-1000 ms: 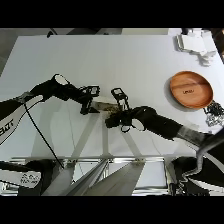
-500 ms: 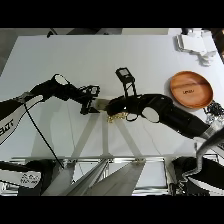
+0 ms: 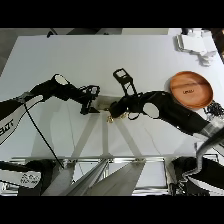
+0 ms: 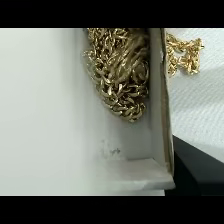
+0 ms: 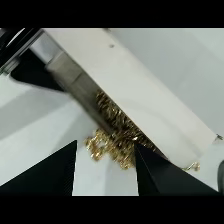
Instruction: Fold the box and place the chain.
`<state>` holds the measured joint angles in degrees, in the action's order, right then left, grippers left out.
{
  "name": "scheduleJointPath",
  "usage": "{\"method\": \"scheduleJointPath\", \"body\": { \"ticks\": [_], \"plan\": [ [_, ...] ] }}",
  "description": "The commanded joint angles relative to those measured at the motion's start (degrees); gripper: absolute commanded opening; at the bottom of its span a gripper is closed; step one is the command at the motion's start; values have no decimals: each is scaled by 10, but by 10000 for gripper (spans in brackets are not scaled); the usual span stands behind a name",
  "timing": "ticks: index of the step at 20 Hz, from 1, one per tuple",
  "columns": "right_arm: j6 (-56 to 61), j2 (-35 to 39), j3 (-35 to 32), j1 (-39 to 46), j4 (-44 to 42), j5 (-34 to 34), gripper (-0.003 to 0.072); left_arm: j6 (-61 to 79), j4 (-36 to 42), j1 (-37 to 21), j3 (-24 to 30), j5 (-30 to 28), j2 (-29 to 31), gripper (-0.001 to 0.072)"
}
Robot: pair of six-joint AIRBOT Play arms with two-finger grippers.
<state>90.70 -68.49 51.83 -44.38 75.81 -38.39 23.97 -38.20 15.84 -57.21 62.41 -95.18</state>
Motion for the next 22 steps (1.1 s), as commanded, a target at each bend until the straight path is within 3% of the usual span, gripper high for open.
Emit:
{"method": "scheduleJointPath", "body": {
  "ticks": [1, 2, 8, 9, 10, 13, 16, 20, 21, 22],
  "plan": [
    [-29, 25, -1, -40, 9, -74, 464, 0, 0, 0, 0, 0, 0, 433],
    [-16, 23, -5, -53, 7, -77, 558, 0, 0, 0, 0, 0, 0, 433],
    [158, -44, -37, -67, 37, -54, 575, 0, 0, 0, 0, 0, 0, 433],
    [160, -60, -37, -67, 48, -33, 594, 0, 0, 0, 0, 0, 0, 433],
    [160, -74, -37, -67, 59, -13, 672, 0, 0, 0, 0, 0, 0, 433],
    [162, -102, -37, -67, 78, 11, 679, 0, 0, 0, 0, 0, 0, 433],
    [261, -110, -37, -67, 165, 44, 679, 0, 0, 0, 0, 0, 0, 433],
    [313, -116, -37, -67, 214, 20, 676, 0, 0, 0, 0, 0, 0, 433],
    [313, -120, -37, -67, 214, 16, 662, 0, 0, 0, 0, 0, 0, 433],
    [313, -124, -37, -67, 214, 14, 601, 0, 0, 0, 0, 0, 0, 433]
  ]
}}
